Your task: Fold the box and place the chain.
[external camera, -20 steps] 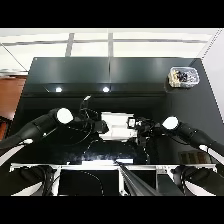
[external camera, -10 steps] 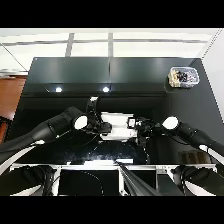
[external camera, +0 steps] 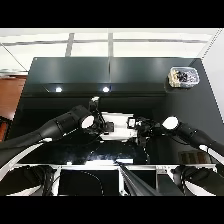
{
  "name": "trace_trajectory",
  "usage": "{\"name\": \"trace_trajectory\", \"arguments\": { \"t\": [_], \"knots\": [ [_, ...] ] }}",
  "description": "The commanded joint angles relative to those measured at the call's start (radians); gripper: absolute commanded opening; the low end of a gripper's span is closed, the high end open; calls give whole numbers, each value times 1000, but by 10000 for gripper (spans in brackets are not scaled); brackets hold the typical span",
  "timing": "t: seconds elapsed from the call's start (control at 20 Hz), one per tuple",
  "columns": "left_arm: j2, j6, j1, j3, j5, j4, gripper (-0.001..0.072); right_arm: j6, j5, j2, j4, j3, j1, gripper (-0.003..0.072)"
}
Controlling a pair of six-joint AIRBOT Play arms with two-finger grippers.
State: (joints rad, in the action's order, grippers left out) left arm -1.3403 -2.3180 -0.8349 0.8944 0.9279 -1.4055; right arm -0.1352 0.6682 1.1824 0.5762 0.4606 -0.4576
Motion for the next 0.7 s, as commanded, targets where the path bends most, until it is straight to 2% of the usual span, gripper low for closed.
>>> {"name": "trace_trajectory", "arguments": {
  "t": [0.0,0.65],
  "knots": [
    [-21,-75,-13,39,70,-53,345,0,0,0,0,0,0,467],
    [-60,-73,-33,45,75,-76,329,0,0,0,0,0,0,467]
  ]
}}
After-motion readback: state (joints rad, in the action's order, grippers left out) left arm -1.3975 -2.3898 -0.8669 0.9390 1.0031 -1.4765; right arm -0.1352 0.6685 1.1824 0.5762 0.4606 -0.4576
